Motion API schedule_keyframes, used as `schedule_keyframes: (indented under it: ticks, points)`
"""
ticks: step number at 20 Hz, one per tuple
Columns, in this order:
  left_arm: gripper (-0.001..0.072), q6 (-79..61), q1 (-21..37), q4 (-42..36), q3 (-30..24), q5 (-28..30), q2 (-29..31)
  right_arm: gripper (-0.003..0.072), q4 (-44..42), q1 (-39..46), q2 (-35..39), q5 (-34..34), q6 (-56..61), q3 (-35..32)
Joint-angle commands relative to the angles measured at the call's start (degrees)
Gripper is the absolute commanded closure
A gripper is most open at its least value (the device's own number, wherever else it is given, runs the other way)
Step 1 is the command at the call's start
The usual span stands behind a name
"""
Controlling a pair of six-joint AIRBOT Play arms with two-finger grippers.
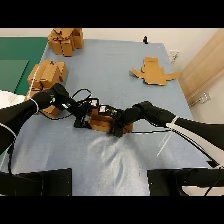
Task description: Fold the box.
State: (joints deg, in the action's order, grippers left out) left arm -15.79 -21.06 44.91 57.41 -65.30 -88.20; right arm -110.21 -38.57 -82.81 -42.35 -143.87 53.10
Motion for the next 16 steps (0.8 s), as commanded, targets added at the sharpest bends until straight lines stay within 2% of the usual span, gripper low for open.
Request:
schedule_keyframes:
  ticks: [1,2,3,4,5,11,13,16]
  points:
    - [0.0260,0.7,0.0,0.1,0.0,0.2,0.0,0.0191,-0.1,0.0,1.0,0.0,0.8,0.0]
    - [0.0259,0.7,0.0,0.3,0.0,0.1,0.0,0.0195,-0.1,0.0,1.0,0.1,0.8,0.0]
    - [0.0226,0.7,0.0,0.5,0.0,-0.2,0.0,0.0197,-0.1,0.0,1.0,0.1,0.8,0.0]
    - [0.0103,0.7,0.0,0.7,0.0,-0.2,0.0,0.0197,-0.1,0.0,1.0,0.1,0.8,0.0]
    - [0.0095,0.7,0.0,0.8,0.0,0.2,0.0,0.0198,-0.1,0.0,1.0,0.2,0.8,0.0]
    - [0.0099,0.7,-0.5,1.9,0.0,1.3,0.0,0.0200,-0.1,0.0,1.0,0.4,0.8,0.0]
    - [0.0205,0.7,-1.2,1.8,0.0,1.9,0.0,0.0200,-0.1,0.0,1.0,0.4,0.8,0.0]
    - [0.0203,0.8,-1.8,1.8,0.0,2.2,0.0,0.0200,-0.1,0.0,1.0,0.4,0.8,0.0]
